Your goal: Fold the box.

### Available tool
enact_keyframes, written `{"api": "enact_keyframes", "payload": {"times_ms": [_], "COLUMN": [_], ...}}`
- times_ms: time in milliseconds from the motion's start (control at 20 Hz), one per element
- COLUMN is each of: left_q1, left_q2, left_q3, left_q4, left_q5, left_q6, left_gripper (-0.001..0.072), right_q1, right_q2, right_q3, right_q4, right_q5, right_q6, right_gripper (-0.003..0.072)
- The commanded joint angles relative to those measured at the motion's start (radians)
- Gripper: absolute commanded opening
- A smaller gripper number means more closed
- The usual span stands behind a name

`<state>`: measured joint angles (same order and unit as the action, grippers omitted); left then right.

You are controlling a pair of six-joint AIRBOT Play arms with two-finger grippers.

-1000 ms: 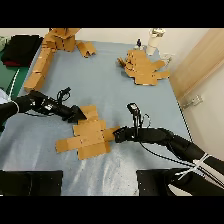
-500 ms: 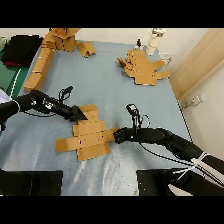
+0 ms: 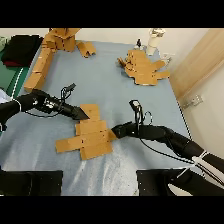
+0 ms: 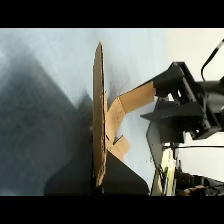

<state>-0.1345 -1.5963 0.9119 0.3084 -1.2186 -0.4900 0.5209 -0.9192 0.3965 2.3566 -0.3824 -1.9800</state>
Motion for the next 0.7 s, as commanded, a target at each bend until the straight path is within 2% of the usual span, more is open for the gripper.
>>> {"api": "enact_keyframes", "payload": {"times_ms": [0, 150, 200, 250, 300, 500, 650], "left_q1": [-0.003, -0.021, -0.033, -0.05, -0.07, -0.183, -0.25], "left_q2": [0.001, 0.01, 0.025, 0.047, 0.07, 0.166, 0.239], "left_q3": [0.022, 0.052, 0.053, 0.053, 0.051, -0.011, -0.105], "left_q4": [-0.013, -0.016, -0.019, -0.018, -0.022, -0.123, -0.224], "left_q5": [-0.007, -0.003, 0.016, 0.053, 0.089, 0.209, 0.311], "left_q6": [0.099, 0.184, 0.219, 0.264, 0.32, 0.555, 0.735], "left_gripper": [0.001, 0.0009, 0.0008, 0.0008, 0.0009, 0.0009, 0.0008], "right_q1": [-0.068, -0.105, -0.104, -0.103, -0.103, -0.101, -0.101], "right_q2": [0.017, 0.069, 0.089, 0.104, 0.113, 0.109, 0.108], "right_q3": [0.034, 0.072, 0.087, 0.101, 0.112, 0.115, 0.115], "right_q4": [-0.016, -0.014, -0.015, -0.015, -0.015, -0.003, -0.004], "right_q5": [0.004, -0.009, -0.031, -0.067, -0.109, -0.228, -0.245], "right_q6": [0.001, 0.001, 0.001, 0.001, 0.001, 0.058, 0.071], "right_gripper": [0.0472, 0.0469, 0.0395, 0.023, -0.0003, 0.0004, 0.0004]}}
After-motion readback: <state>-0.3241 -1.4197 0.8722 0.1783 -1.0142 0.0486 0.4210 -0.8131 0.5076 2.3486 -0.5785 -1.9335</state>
